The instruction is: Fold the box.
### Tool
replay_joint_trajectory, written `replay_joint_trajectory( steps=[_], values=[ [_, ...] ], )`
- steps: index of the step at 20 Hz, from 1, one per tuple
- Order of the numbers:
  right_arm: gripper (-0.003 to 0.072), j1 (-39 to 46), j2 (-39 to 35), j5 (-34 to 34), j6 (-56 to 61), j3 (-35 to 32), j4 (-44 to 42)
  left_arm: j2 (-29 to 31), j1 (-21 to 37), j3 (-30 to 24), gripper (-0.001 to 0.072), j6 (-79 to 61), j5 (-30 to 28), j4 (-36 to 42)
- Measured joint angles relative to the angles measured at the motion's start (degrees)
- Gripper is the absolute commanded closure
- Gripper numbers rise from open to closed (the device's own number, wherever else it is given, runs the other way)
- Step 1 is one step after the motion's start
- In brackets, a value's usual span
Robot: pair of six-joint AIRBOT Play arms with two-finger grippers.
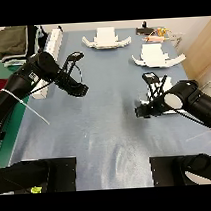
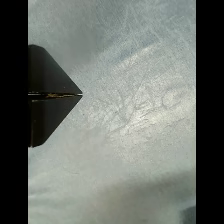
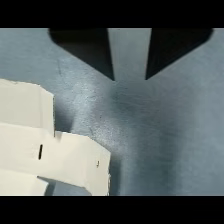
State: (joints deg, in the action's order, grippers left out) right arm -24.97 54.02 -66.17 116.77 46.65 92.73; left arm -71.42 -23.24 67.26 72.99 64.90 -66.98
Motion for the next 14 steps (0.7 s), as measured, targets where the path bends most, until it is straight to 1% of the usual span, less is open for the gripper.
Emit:
replay_joint_trajectory(
  steps=[3,5,9,11,14],
  values=[
    [0.0261,4.0,0.13,-1.05,3.06,4.72,-0.81,0.0,0.0,0.0,0.0694,0.0,0.0,-0.02],
    [0.0261,9.79,0.81,-4.11,2.58,9.79,-0.83,0.0,0.0,0.0,0.0695,0.0,0.0,-0.02],
    [0.026,26.75,5.46,-11.21,-5.18,19.93,-0.87,0.0,0.0,0.0,0.0694,0.0,0.02,0.0],
    [0.0261,35.91,9.49,-12.74,-9.66,23.45,-0.94,0.0,0.0,0.0,0.0694,-0.02,0.0,-0.02],
    [0.0261,48.46,17.59,-13.73,-16.59,27.78,-0.96,0.0,0.0,0.0,0.0694,-0.02,0.02,-0.02]
  ],
)
